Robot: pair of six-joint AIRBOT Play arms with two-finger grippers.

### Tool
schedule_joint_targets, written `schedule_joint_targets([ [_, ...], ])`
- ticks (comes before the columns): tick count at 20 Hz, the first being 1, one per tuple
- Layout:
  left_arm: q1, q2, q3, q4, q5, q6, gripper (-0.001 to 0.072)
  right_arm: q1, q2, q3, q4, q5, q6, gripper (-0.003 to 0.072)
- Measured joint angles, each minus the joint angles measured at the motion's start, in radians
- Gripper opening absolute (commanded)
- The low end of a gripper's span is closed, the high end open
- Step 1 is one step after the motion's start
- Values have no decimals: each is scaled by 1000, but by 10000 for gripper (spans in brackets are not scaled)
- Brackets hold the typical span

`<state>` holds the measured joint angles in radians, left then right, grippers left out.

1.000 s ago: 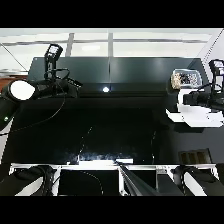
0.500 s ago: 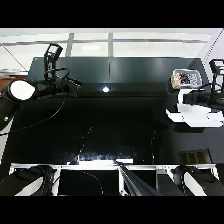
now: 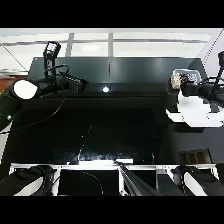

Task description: Fold the box and place the chain.

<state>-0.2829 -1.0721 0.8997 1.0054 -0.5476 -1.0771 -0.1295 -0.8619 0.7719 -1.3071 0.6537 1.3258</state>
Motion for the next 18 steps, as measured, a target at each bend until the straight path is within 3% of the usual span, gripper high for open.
schedule_joint_targets([
  [4,0,-3,0,2,4,-3,706,-142,-14,5,-148,-47,110,703],
  [9,1,-3,0,5,13,-7,706,-583,-63,22,-222,-42,219,703],
  [13,0,-3,0,4,14,-10,706,-885,-235,69,30,84,68,703],
  [18,0,-3,0,0,9,-10,706,-1019,-579,292,320,450,-208,703],
])
